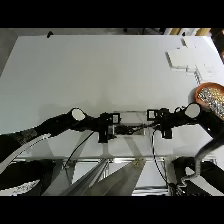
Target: Fold the box and place the chain.
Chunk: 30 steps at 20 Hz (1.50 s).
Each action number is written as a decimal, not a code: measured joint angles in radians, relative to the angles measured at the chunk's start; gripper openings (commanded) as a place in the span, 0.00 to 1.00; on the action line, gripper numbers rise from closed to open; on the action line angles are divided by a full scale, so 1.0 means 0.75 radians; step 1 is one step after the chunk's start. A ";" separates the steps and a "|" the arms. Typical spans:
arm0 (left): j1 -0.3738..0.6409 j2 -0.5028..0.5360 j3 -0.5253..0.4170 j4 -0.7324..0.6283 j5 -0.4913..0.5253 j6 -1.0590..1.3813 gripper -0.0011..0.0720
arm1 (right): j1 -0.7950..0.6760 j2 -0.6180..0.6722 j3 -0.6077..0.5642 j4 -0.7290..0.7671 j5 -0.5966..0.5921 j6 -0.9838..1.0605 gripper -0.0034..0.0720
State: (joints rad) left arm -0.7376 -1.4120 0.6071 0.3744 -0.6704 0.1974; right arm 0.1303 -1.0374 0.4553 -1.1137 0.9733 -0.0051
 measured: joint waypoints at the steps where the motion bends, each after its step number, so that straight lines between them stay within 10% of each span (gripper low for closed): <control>1: 0.000 0.000 0.000 0.000 0.000 0.000 0.25 | -0.001 -0.011 0.000 0.007 -0.013 -0.002 0.28; 6: 0.000 0.000 0.000 0.000 -0.001 0.001 0.25 | -0.002 -0.045 0.000 0.033 -0.057 -0.005 0.07; 20: 0.000 0.000 0.000 0.000 0.000 0.001 0.25 | 0.089 0.487 -0.001 0.311 0.111 0.002 0.06; 30: 0.000 0.000 0.000 0.000 0.000 0.001 0.25 | 0.650 0.360 -0.002 0.565 -0.335 0.005 0.06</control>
State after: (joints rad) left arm -0.7376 -1.4120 0.6071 0.3744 -0.6704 0.1978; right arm 0.6178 -0.7673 0.4538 -0.6903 0.7223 -0.0013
